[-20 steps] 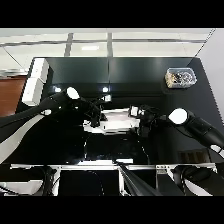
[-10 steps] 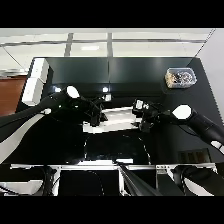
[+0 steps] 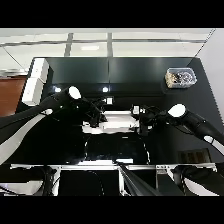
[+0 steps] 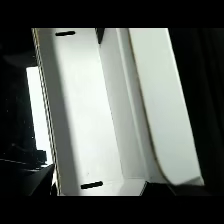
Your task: Fold the box and place the chain.
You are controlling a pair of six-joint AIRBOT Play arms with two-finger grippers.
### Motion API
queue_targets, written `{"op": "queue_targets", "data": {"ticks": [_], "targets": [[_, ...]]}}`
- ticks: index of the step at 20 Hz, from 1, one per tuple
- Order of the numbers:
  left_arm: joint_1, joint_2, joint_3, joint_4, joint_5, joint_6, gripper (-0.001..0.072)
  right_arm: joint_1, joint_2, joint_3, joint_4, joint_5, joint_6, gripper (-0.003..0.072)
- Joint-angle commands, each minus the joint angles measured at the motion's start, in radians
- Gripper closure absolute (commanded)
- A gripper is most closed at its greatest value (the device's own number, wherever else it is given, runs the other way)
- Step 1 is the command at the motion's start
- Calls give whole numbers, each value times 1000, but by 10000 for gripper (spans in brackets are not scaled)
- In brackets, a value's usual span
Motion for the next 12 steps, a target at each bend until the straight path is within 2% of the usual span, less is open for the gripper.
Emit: {"op": "queue_targets", "data": {"ticks": [1, 5, 12], "targets": [[-3, 0, 5, 14, -2, -3, 681, 5, -47, -1, 34, 24, -91, -11], [-3, 0, 5, 14, -1, -3, 682, 5, -77, -1, 6, 23, -157, -11], [-3, 0, 5, 14, 0, -3, 681, -9, -101, 0, -8, 18, -155, -11]]}}
